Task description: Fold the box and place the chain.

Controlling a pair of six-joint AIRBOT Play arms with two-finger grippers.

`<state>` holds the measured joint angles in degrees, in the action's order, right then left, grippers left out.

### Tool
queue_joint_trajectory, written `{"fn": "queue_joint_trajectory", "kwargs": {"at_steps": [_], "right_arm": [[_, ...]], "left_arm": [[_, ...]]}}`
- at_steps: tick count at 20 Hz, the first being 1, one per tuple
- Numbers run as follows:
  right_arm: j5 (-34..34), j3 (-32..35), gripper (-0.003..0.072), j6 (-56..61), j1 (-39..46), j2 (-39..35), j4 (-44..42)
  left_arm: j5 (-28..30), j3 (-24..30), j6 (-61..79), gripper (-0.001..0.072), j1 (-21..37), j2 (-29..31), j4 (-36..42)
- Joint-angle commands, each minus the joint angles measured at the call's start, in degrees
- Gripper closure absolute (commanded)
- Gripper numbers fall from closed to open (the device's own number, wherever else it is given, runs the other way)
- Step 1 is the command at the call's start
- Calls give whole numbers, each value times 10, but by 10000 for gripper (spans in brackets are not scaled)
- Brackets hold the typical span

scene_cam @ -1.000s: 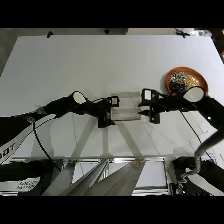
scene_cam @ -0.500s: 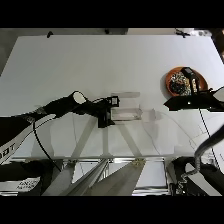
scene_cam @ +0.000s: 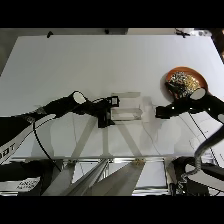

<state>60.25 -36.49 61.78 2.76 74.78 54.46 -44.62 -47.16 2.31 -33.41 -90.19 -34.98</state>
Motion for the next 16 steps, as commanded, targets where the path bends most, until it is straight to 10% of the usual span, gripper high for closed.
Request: {"fn": "queue_joint_trajectory", "kwargs": {"at_steps": [1, 11, 16], "right_arm": [[5, 1, 676, -31, -12, 41, -57], [61, 0, 670, -83, -12, 14, -150], [106, 0, 478, -83, -12, -14, -163]], "left_arm": [[0, 0, 0, 538, 0, 0, 0], [0, 0, 0, 538, 0, 0, 0], [0, 0, 0, 538, 0, 0, 0]]}}
